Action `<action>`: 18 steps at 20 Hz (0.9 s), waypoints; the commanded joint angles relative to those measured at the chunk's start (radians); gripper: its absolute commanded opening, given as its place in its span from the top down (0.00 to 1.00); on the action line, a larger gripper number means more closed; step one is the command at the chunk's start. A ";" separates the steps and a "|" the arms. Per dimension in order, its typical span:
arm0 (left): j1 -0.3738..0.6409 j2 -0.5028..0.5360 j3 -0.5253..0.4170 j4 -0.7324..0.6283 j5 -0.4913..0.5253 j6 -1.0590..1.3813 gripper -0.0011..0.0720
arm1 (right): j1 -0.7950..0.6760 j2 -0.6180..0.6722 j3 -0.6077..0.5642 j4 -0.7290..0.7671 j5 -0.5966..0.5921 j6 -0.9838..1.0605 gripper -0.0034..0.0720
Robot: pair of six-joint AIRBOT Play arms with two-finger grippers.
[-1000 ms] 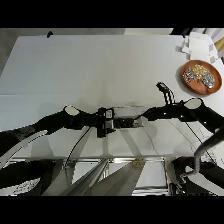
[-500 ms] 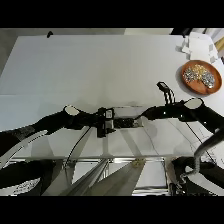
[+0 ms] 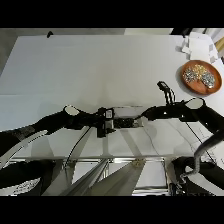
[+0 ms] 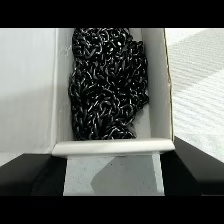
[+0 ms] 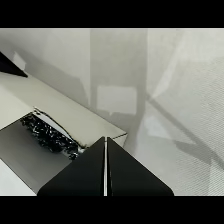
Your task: Fold the box and place the chain.
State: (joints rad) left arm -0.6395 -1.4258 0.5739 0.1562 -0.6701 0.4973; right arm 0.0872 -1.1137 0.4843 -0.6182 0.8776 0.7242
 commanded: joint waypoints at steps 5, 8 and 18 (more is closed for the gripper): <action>0.000 0.000 0.001 0.000 0.000 0.000 0.56 | 0.001 0.052 -0.001 -0.002 0.048 0.001 0.94; 0.000 0.000 0.001 0.000 0.000 0.000 0.56 | 0.001 0.052 -0.001 -0.003 0.070 0.001 0.94; 0.000 0.000 0.001 0.000 0.000 0.000 0.56 | 0.000 0.052 -0.001 -0.032 0.077 0.013 0.94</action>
State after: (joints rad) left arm -0.6395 -1.4258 0.5739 0.1574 -0.6712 0.4984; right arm 0.0868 -1.0626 0.4843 -0.6281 0.9531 0.7265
